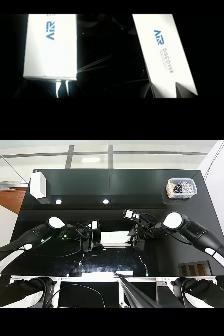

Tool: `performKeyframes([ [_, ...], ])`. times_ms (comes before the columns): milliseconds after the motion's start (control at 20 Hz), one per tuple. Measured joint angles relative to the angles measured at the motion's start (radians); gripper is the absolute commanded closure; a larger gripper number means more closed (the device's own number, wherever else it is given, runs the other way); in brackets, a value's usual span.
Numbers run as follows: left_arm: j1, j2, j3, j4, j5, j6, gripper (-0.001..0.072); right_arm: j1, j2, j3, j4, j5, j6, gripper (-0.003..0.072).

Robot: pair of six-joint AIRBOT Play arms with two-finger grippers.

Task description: Fold the box and place the chain.

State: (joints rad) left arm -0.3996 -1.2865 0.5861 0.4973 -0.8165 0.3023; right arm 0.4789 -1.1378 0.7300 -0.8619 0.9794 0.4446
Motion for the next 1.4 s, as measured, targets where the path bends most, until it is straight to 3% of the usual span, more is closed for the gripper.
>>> performKeyframes([
  [250, 0.000, 0.000, 0.000, 0.000, 0.002, -0.002, 0.0311, -0.014, 0.036, 0.039, 0.010, 0.061, 0.119, 0.0336],
  [300, 0.000, 0.000, 0.000, 0.000, 0.002, -0.002, 0.0311, -0.020, 0.042, 0.044, 0.013, 0.067, 0.161, 0.0567],
  [350, 0.000, 0.000, 0.000, 0.000, 0.002, -0.002, 0.0311, -0.025, 0.045, 0.047, 0.012, 0.070, 0.208, 0.0659],
  [650, 0.000, 0.000, 0.000, 0.000, 0.002, 0.001, 0.0311, -0.034, 0.035, 0.053, 0.053, 0.041, 0.539, 0.0660],
  [800, 0.000, 0.000, 0.000, 0.000, 0.002, 0.001, 0.0311, -0.032, -0.036, 0.053, 0.162, 0.031, 0.662, 0.0660],
  [1100, 0.000, 0.000, 0.000, 0.000, 0.002, 0.002, 0.0311, -0.017, -0.178, 0.054, 0.298, 0.042, 0.739, 0.0659],
  [1400, 0.000, 0.000, 0.000, 0.002, 0.002, 0.002, 0.0311, -0.014, -0.217, 0.054, 0.243, 0.040, 0.786, 0.0660],
])
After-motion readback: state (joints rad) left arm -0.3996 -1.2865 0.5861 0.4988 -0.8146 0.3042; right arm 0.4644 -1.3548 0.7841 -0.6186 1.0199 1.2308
